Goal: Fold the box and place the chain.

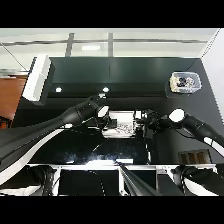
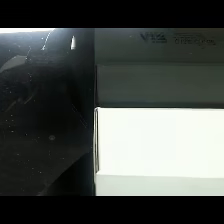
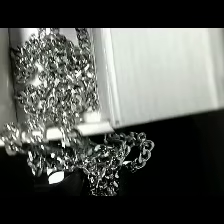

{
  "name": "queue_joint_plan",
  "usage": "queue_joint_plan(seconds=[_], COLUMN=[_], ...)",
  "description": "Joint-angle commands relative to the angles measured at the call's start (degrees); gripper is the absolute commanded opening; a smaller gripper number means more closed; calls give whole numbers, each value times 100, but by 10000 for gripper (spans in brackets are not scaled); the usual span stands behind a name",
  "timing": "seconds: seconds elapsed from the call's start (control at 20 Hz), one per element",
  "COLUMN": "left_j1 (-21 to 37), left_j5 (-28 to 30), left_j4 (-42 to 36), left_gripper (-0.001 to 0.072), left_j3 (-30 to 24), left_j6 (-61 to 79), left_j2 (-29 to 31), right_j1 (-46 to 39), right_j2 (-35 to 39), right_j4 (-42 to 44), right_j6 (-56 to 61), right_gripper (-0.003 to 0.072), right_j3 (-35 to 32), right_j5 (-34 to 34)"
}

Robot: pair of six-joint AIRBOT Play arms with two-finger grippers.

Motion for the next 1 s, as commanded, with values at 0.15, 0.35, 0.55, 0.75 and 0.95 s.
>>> queue_joint_plan(seconds=[0.15,0.35,0.55,0.75,0.95], left_j1=[2,4,4,4,2], left_j5=[11,11,13,15,13], left_j4=[2,2,2,2,2], left_gripper=[33,32,32,32,33], left_j3=[4,4,4,4,4], left_j6=[2,2,2,2,2], left_j2=[0,0,0,0,0], right_j1=[-302,-358,-358,-358,-358], right_j2=[1134,1847,2090,2090,2090], right_j4=[-717,-669,-55,850,1534], right_j6=[2391,3414,3807,3856,3862], right_gripper=[16,15,15,16,15], right_j3=[57,417,1163,1974,2409], right_j5=[278,1147,1915,2481,2553])
